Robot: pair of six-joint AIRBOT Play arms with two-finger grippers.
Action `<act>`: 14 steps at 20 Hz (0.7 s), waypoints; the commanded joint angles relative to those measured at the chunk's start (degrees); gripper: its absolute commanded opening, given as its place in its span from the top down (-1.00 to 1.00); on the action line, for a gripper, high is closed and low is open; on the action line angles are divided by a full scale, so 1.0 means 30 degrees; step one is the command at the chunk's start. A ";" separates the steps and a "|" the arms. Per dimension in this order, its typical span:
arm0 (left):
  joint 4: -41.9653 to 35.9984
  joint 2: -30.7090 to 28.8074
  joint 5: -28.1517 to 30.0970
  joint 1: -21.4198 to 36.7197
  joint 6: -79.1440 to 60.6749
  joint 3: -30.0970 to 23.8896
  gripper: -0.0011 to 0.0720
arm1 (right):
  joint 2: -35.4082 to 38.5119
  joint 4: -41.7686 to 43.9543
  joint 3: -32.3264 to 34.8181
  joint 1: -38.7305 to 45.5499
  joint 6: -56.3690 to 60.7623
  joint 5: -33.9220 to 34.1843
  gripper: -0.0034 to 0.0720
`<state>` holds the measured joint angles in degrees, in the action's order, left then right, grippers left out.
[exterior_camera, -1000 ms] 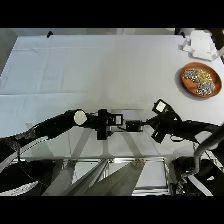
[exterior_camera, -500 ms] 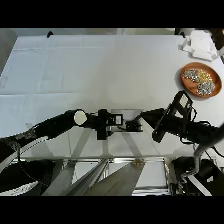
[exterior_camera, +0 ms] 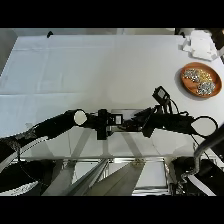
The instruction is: Fold the box and place the chain.
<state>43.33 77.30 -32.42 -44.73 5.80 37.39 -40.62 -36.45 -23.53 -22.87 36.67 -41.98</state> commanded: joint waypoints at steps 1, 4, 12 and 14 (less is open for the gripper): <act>0.0007 0.0000 0.0007 0.0000 0.0000 0.0007 0.02 | -0.0670 -0.1115 -0.0007 0.0007 -0.0306 -0.0372 0.38; 0.0007 0.0000 0.0000 0.0000 0.0000 0.0007 0.02 | 0.0831 -0.1566 -0.0007 0.0481 -0.0124 -0.1107 0.38; 0.0007 0.0000 0.0007 0.0000 0.0000 0.0007 0.02 | 0.1705 -1.2007 -0.0007 0.5326 0.3949 -0.5515 0.75; 0.0007 0.0000 0.0007 0.0000 0.0000 0.0007 0.02 | 0.0699 -1.1941 0.0029 0.5217 0.0780 -0.5683 0.60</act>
<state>43.33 77.30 -32.42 -44.73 5.82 37.39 -36.27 -64.86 -23.53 -9.04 45.93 -56.21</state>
